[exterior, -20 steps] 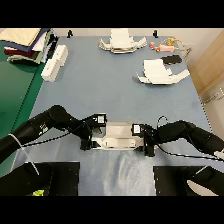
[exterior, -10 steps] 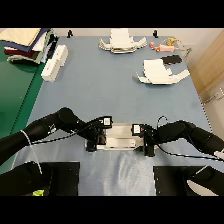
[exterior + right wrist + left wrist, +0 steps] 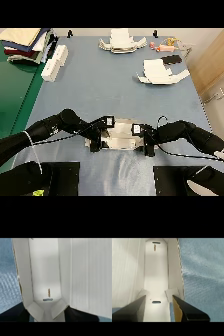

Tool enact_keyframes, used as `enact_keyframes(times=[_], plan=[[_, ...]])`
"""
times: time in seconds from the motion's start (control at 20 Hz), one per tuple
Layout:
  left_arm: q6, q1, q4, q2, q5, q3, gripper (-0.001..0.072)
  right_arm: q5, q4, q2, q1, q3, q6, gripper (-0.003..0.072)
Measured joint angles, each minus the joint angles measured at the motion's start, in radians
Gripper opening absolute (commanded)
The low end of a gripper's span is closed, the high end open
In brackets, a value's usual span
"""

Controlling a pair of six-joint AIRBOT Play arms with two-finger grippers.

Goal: Fold the box.

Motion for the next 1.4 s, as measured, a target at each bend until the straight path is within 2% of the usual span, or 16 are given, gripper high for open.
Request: enact_keyframes(times=[0.15, 0.2, 0.25, 0.3, 0.45, 0.65, 0.9, 1.0, 1.2, 1.4], plan=[[-0.018, -0.001, -0.002, 0.000, -0.016, 0.000, 0.0546, 0.000, -0.001, 0.000, 0.000, 0.000, -0.002, 0.0514], [-0.023, -0.001, -0.002, 0.000, -0.020, 0.000, 0.0502, 0.000, -0.001, 0.000, 0.000, 0.000, -0.002, 0.0514], [-0.030, -0.001, -0.001, 0.000, -0.024, 0.000, 0.0280, 0.000, -0.001, 0.000, 0.000, 0.000, -0.001, 0.0514], [-0.050, -0.002, 0.008, 0.001, -0.032, 0.000, 0.0137, 0.000, -0.001, 0.000, 0.000, 0.000, -0.001, 0.0514], [-0.175, -0.002, 0.097, 0.022, -0.040, 0.008, 0.0015, 0.000, 0.000, 0.000, 0.000, 0.000, 0.002, 0.0514], [-0.416, -0.002, 0.254, 0.108, -0.073, 0.033, 0.0014, 0.000, 0.000, 0.000, 0.000, 0.000, 0.002, 0.0514], [-0.769, 0.048, 0.419, 0.286, -0.117, 0.059, 0.0014, 0.000, 0.000, 0.000, 0.000, 0.000, 0.002, 0.0513], [-0.932, 0.125, 0.482, 0.351, -0.154, 0.062, 0.0014, 0.000, 0.000, 0.000, 0.000, 0.000, 0.002, 0.0514], [-1.151, 0.356, 0.538, 0.418, -0.285, 0.058, 0.0014, 0.000, 0.000, 0.000, 0.000, 0.000, 0.002, 0.0514], [-1.236, 0.533, 0.469, 0.416, -0.359, -0.005, 0.0014, 0.001, 0.000, 0.000, 0.000, 0.000, 0.002, 0.0514]])
